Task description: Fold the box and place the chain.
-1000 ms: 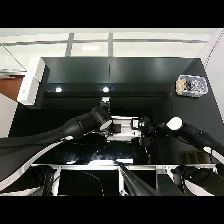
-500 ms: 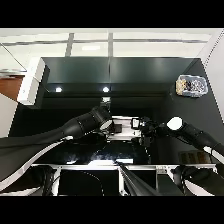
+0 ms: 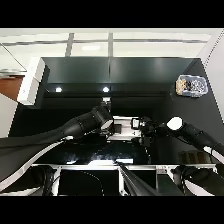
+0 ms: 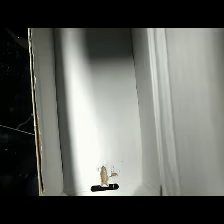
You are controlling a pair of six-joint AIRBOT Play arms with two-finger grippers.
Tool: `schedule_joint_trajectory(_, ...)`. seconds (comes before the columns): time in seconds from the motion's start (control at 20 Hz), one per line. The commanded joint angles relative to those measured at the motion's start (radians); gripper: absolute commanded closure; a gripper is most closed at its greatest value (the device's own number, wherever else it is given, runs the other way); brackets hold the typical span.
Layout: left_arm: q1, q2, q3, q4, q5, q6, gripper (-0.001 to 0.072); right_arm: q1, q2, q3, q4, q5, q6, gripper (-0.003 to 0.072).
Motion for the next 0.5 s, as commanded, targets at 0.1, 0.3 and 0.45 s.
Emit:
schedule_joint_trajectory(0.1, 0.0, 0.0, 0.001, -0.002, 0.033, 0.028, 0.0677, 0.0, 0.0, 0.0, 0.001, 0.001, 0.0, 0.0201)
schedule_joint_trajectory(0.3, 0.0, 0.0, 0.001, -0.002, 0.028, 0.028, 0.0677, 0.0, 0.03, 0.008, -0.051, 0.005, 0.101, -0.0024)
schedule_joint_trajectory(0.45, 0.0, 0.0, 0.001, -0.001, 0.008, 0.028, 0.0677, 0.0, 0.134, 0.012, -0.234, 0.032, 0.204, -0.0022)
